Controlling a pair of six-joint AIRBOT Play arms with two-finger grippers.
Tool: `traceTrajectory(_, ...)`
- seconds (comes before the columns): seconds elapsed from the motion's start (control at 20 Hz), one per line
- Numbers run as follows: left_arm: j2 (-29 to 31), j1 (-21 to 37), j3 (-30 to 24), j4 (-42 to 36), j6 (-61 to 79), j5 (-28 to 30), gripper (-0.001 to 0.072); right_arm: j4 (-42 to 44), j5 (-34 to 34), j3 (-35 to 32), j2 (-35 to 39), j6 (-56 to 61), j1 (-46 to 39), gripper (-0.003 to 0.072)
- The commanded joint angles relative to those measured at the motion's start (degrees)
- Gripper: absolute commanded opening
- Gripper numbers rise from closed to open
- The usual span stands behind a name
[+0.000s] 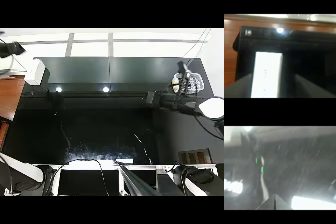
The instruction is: Fold the box and place the chain.
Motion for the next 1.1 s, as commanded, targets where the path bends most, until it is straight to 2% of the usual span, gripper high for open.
traceTrajectory(0.0, 7.1, -0.66, 0.7, -3.85, -6.08, -9.77, 0.0024, -9.79, -1.64, 4.9, 0.07, -0.11, -3.96, 0.0018)
traceTrajectory(0.1, 11.06, -1.79, -0.48, -9.55, -6.34, -16.68, 0.003, -15.56, 3.63, 10.73, 0.07, -0.09, -7.52, 0.0018)
traceTrajectory(0.2, 17.0, -5.2, -5.22, -10.69, -6.29, -18.38, 0.0029, -16.96, 10.67, 16.35, 0.15, -0.11, -11.23, 0.0018)
traceTrajectory(0.3, 24.13, -9.88, -12.46, -10.43, -5.86, -16.22, 0.0029, -18.38, 15.72, 18.71, 1.31, -0.13, -13.86, 0.0018)
traceTrajectory(0.35, 28.55, -12.5, -17.84, -10.4, -5.44, -13.51, 0.0029, -21.7, 16.92, 18.64, 2.36, -0.11, -14.08, 0.0018)
traceTrajectory(0.45, 39.06, -17.2, -32.59, -9.75, -4.5, -4.74, 0.0029, -30.77, 18.43, 18.1, 4.74, 0.39, -13.22, 0.0016)
traceTrajectory(0.55, 50.82, -21.4, -49.96, -9.14, -4.42, 5.33, 0.0029, -36.37, 16.9, 14.75, 8.02, 3.15, -12.48, 0.0016)
traceTrajectory(0.6, 57.09, -23.58, -59.21, -7.8, -3.96, 9.53, 0.0029, -36.39, 15.28, 11.82, 9.68, 3.65, -12.33, 0.0017)
traceTrajectory(0.7, 67.36, -26.8, -74.49, -3.78, -5.92, 15.63, 0.0029, -36.24, 9.03, 3.06, 12.83, 6.58, -11.91, 0.0016)
traceTrajectory(0.75, 71.21, -27.06, -79.82, -2.12, -8.48, 16.52, 0.0029, -36.2, 5.55, -1.73, 13.73, 7.76, -11.45, 0.0017)
traceTrajectory(0.8, 74.69, -26.95, -84.32, -1.22, -10.29, 16.39, 0.0029, -35.67, 3.76, -5.25, 13.88, 8.28, -10.54, 0.0016)
traceTrajectory(0.9, 79.49, -26.97, -89.96, -0.07, -10.82, 16.35, 0.003, -35.76, 1.99, -9.68, 13.84, 8.24, -8.0, 0.0018)
traceTrajectory(1.05, 81.46, -26.97, -91.65, 1.25, -10.82, 15.76, 0.003, -35.74, 2.58, -10.49, 13.84, 8.2, -7.3, 0.0017)
